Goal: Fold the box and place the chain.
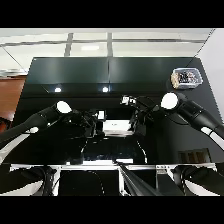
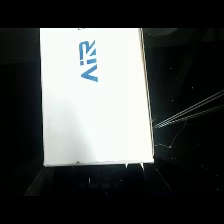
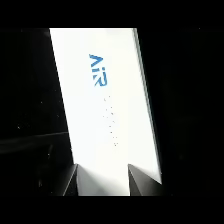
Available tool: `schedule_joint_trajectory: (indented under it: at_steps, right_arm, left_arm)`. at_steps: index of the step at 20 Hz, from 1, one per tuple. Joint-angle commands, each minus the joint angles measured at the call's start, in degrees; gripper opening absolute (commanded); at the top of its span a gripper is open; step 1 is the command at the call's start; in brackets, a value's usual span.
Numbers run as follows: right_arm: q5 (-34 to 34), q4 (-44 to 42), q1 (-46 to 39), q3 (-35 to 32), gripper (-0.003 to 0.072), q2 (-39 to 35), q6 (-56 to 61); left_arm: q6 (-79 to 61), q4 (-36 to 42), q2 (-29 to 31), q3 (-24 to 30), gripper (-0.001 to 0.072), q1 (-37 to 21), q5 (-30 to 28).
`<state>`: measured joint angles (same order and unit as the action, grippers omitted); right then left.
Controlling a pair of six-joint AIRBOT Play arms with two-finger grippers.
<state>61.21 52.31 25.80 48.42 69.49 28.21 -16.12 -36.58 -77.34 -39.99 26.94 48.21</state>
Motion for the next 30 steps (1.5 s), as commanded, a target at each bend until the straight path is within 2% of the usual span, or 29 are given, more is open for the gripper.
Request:
schedule_joint_trajectory:
  at_steps: [1, 6, 7, 8, 9, 10, 15, 20, 30]
  right_arm:
    - [2.16, -1.4, 0.0, 0.44, 0.0388, -0.79, 4.98]
    - [13.44, -1.22, -2.14, 1.55, 0.0387, -5.11, 23.28]
    - [16.59, -1.44, -2.82, 1.29, 0.0335, -5.18, 26.43]
    - [18.21, -2.38, -3.06, 0.48, 0.0157, -5.18, 28.04]
    - [18.29, -4.79, -3.04, -0.66, 0.0049, -5.18, 28.39]
    - [17.0, -8.87, -2.93, -2.01, 0.0001, -5.18, 28.13]
    - [0.02, -26.1, -2.93, -8.5, 0.0001, -4.48, 30.12]
    - [-8.59, -27.93, -2.93, -13.2, 0.0001, -3.87, 31.58]
    - [-11.1, -23.28, -2.91, -14.4, 0.0003, -1.44, 35.91]
  left_arm:
    - [0.04, -0.02, -0.02, -0.02, 0.0391, 0.02, 0.07]
    - [0.04, -0.02, -0.02, -0.02, 0.0391, 0.02, 0.07]
    - [0.04, -0.02, -0.02, -0.02, 0.0392, 0.02, 0.07]
    - [0.04, -0.02, -0.02, -0.02, 0.0392, 0.02, 0.04]
    - [0.04, -0.02, -0.02, -0.02, 0.0391, 0.02, 0.07]
    - [0.04, -0.02, -0.02, -0.02, 0.0391, 0.02, 0.07]
    - [0.04, -0.02, -0.02, -0.02, 0.0392, 0.02, 0.09]
    - [0.04, -0.02, -0.02, -0.02, 0.0392, 0.02, 0.09]
    - [0.04, 0.02, -0.02, -0.02, 0.0393, 0.02, 0.04]
